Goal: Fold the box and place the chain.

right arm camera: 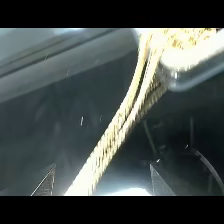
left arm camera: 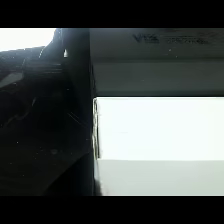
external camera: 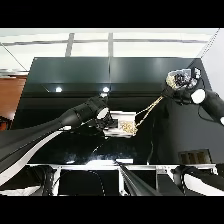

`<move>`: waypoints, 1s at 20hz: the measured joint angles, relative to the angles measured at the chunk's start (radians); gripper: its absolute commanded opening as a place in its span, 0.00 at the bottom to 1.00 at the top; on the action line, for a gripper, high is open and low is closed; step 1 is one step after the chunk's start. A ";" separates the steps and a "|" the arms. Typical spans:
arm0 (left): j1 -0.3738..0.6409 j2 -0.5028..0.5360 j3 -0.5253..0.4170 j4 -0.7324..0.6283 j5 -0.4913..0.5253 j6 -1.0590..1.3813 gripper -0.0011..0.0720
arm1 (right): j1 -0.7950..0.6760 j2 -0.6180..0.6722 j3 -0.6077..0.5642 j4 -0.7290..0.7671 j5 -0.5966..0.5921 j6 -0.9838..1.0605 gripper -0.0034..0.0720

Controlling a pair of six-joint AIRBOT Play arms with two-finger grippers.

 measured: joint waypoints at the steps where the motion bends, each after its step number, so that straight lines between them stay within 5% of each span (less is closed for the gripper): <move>1: 0.000 0.000 0.000 0.000 0.000 0.000 0.05 | -0.002 -0.047 0.042 -0.005 0.010 0.030 0.98; 4: 0.000 0.000 0.000 0.000 0.003 0.000 0.05 | -0.005 -0.171 0.153 -0.018 0.068 0.101 0.97; 7: 0.000 0.000 0.000 0.000 0.003 0.000 0.05 | -0.008 -0.248 0.223 -0.025 0.091 0.133 0.87; 8: 0.000 0.000 0.000 0.000 0.003 0.000 0.05 | -0.009 -0.262 0.236 -0.026 0.089 0.138 0.62; 9: 0.000 0.000 0.000 0.000 0.003 0.000 0.05 | -0.012 -0.273 0.244 -0.031 0.090 0.145 0.59; 10: 0.000 0.000 0.000 0.000 0.003 0.000 0.05 | -0.015 -0.281 0.251 -0.033 0.095 0.148 0.24; 11: 0.000 0.000 0.000 0.000 0.003 0.000 0.05 | -0.017 -0.286 0.256 -0.053 0.098 0.151 0.06; 16: 0.000 0.000 0.000 0.000 0.003 0.000 0.05 | -0.035 -0.274 0.274 -0.093 0.189 0.124 0.06; 20: 0.000 0.000 0.000 0.000 0.003 0.000 0.05 | -0.040 -0.118 0.282 -0.100 0.227 -0.019 0.06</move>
